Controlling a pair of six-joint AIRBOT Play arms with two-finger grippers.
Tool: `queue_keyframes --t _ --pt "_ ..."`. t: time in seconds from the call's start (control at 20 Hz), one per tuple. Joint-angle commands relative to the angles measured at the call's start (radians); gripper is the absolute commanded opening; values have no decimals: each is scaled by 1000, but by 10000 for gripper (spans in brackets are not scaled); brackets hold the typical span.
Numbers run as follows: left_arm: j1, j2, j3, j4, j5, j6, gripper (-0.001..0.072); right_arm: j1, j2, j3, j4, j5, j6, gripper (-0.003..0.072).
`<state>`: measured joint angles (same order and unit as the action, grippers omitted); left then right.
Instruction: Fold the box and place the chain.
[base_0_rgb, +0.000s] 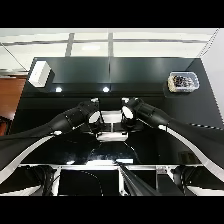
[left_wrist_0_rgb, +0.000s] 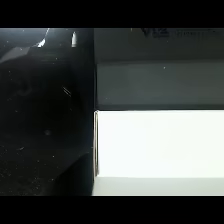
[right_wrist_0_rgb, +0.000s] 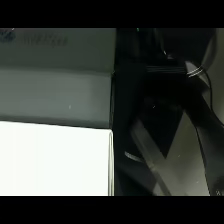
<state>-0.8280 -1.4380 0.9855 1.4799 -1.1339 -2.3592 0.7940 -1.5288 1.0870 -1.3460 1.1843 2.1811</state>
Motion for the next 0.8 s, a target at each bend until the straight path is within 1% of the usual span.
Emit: queue_keyframes --t 0.0,0.05,0.1,0.2,0.25,0.3,0.35,0.45,0.55,0.65,0.75 --pt "1 0 0 0 0 -2 26 -5 5 2 -1 -1 -3 204" --pt "1 0 0 0 0 -2 26 -5 6 2 -1 1 -8 61" --pt "1 0 0 0 0 -2 26 -5 7 2 -1 0 -8 12" --pt "1 0 0 0 0 -2 26 -5 7 3 -1 -2 -8 13" --pt "1 0 0 0 0 -2 26 -5 8 3 0 -2 -8 39" --pt "1 0 0 0 0 -2 26 -5 10 3 -1 -1 -8 194" --pt "1 0 0 0 1 -2 26 -5 16 2 -1 2 -16 275" --pt "1 0 0 0 0 -2 26 -4 53 2 -1 5 -72 276" --pt "1 0 0 0 0 -2 26 -5 130 2 -29 8 -130 277" --pt "1 0 0 0 0 -2 26 -5 238 2 -109 39 -156 276" --pt "1 0 0 0 0 -2 26 -6 360 2 -246 87 -177 276"
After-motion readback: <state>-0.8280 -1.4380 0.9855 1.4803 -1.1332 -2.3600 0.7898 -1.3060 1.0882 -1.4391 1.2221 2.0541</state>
